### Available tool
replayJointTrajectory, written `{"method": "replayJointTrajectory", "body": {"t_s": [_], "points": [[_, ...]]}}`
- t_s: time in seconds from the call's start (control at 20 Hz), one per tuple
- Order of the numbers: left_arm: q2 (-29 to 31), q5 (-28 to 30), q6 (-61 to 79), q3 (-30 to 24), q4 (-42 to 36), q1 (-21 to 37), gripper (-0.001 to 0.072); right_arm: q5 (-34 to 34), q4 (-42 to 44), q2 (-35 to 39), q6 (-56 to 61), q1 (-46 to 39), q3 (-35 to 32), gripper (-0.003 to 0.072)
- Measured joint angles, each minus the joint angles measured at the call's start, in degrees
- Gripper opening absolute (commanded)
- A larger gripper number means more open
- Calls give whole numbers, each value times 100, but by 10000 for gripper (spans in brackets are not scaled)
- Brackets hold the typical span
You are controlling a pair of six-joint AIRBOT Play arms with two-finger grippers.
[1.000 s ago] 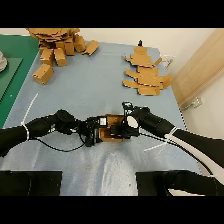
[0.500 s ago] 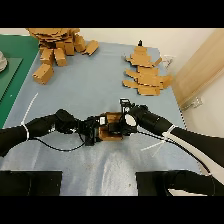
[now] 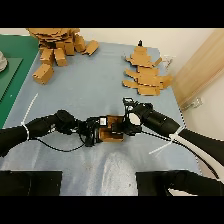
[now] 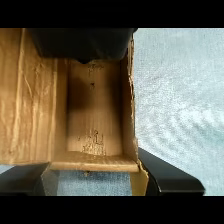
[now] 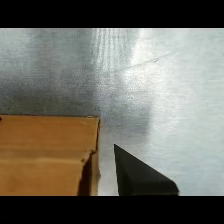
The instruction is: Fold the box.
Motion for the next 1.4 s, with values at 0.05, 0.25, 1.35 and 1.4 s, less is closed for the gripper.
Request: {"method": "replayJointTrajectory", "body": {"t_s": [0.05, 0.25, 1.35, 1.4], "points": [[0, 4, 0, 0, 0, 0, 461, 37, -33, 83, 11, -2, 0, 383], [0, 13, -2, 0, -4, 0, 462, 155, -66, 623, 46, -4, 0, 322], [0, 28, -4, 0, -7, 0, 461, 1008, 7213, -1414, -8168, -3779, 404, 2], [0, 28, -4, 0, -7, 0, 461, 1222, 7287, -1464, -8373, -3665, 529, 2]]}}
